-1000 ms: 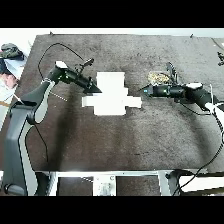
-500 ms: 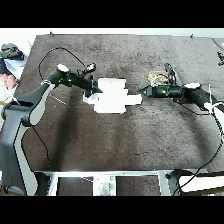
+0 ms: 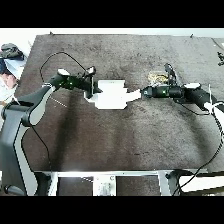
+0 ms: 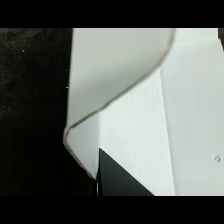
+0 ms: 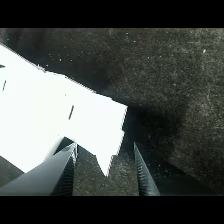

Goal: Fold the box and place the chain.

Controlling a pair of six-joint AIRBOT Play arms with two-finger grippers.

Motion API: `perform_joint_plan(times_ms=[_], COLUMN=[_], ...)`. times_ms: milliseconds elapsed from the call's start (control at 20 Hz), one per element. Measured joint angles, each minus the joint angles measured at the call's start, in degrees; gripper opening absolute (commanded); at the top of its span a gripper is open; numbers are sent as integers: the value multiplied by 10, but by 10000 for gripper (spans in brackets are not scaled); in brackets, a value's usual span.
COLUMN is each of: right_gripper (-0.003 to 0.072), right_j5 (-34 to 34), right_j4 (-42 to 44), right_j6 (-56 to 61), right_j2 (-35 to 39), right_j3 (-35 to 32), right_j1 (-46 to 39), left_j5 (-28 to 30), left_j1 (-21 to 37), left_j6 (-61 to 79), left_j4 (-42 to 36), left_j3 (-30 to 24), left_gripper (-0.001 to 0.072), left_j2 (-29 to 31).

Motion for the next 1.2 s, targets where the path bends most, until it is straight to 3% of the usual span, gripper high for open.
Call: perform_joint_plan(times_ms=[350, 400, 450, 850, 900, 1200], right_gripper=[431, 565, 625, 628, 682, 715], right_j5=[5, 8, 9, 0, -2, -57], right_j4=[-6, -6, -6, -18, -27, -108], right_j6=[-75, -91, -111, -298, -318, -409], right_j2=[0, 0, 0, 0, 0, -8], right_j3=[0, 0, 0, 0, 0, 0], right_j1=[3, 5, 10, 103, 115, 172], left_j5=[7, 7, 5, 2, 2, 2], left_j1=[0, 0, 0, 0, 0, 0], left_j6=[9, 9, 9, 10, 9, 10], left_j4=[-7, -7, -7, -7, -7, -7], left_j3=[-7, -7, -7, -8, -8, -8], left_gripper=[13, 13, 13, 13, 13, 13], left_j2=[0, 0, 0, 0, 0, 0])
